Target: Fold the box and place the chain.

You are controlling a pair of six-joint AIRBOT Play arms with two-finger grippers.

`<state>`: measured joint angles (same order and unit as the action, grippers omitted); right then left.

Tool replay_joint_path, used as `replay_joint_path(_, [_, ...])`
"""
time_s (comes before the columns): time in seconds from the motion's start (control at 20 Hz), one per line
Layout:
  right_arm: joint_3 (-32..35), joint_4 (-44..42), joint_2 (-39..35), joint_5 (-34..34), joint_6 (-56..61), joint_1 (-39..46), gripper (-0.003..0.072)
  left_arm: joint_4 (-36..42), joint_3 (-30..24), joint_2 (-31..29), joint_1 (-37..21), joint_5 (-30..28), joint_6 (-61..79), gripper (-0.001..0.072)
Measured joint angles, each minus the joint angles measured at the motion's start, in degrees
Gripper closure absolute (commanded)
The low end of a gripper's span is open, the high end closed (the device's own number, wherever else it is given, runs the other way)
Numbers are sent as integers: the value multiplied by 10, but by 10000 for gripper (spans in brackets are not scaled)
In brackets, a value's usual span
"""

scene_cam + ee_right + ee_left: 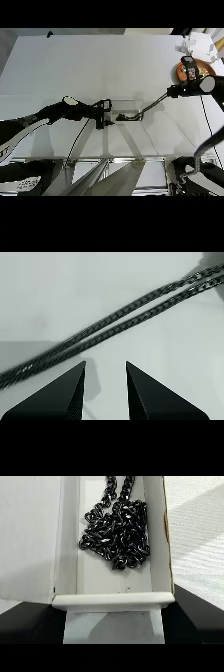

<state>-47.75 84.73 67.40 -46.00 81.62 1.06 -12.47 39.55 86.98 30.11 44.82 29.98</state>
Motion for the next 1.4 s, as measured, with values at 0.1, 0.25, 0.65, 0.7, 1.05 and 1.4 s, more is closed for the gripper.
replay_joint_path(0.1, [-3, 3, 38, 41, 16, 16, 396, 0, 0, 0, 0, 0, 0, 503])
replay_joint_path(0.25, [-17, 6, 92, 87, 32, 34, 396, 0, 0, 0, 0, 0, 0, 503])
replay_joint_path(0.65, [-43, 10, 173, 149, 66, 59, 396, 0, 0, 0, 0, 0, 0, 503])
replay_joint_path(0.7, [-44, 8, 176, 156, 67, 59, 396, 0, 0, 0, 0, 0, 0, 503])
replay_joint_path(1.05, [-46, -4, 195, 176, 69, 60, 675, 0, 0, 0, 0, 0, 0, 503])
replay_joint_path(1.4, [-45, -14, 172, 118, 47, 29, 672, 0, 0, 0, 0, 0, 0, 503])
